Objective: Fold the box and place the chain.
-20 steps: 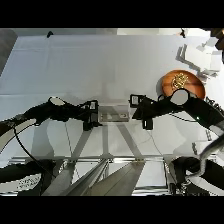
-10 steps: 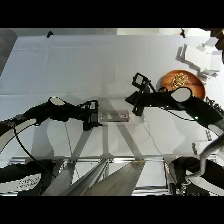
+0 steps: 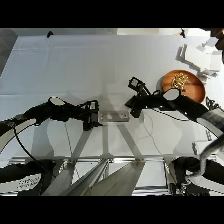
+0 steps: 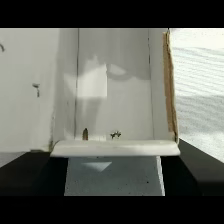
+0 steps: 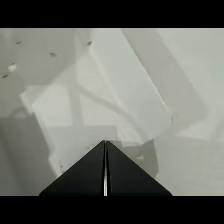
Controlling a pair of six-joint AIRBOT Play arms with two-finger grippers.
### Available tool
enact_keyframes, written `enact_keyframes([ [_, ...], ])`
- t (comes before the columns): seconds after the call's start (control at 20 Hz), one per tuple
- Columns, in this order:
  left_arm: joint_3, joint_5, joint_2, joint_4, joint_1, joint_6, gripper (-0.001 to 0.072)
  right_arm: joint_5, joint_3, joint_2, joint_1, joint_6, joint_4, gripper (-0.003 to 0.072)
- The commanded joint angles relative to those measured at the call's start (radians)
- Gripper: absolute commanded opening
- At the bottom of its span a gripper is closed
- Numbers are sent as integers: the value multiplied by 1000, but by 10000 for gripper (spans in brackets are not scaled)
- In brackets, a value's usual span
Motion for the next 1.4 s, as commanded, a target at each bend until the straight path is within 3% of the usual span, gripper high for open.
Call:
enact_keyframes([
  [0.0, 0, 1, 0, 0, 0, -1, 314, 94, 1, 80, 0, 0, -105, 7],
  [0.25, 0, 1, 0, 0, 0, -1, 314, 167, 1, 267, 0, 58, -294, 7],
  [0.45, 0, 1, 0, 0, 0, -1, 314, 305, 0, 265, 0, 76, -488, 6],
  [0.7, 0, 1, 0, 0, 0, -1, 314, 265, 0, 147, 36, 74, -478, 6],
  [0.85, 0, 1, 0, 0, 0, -1, 314, 164, 0, 80, 61, 72, -446, 6],
  [1.35, 0, 1, 0, 0, 0, -1, 314, 62, 0, 30, 130, 13, -346, 7],
])
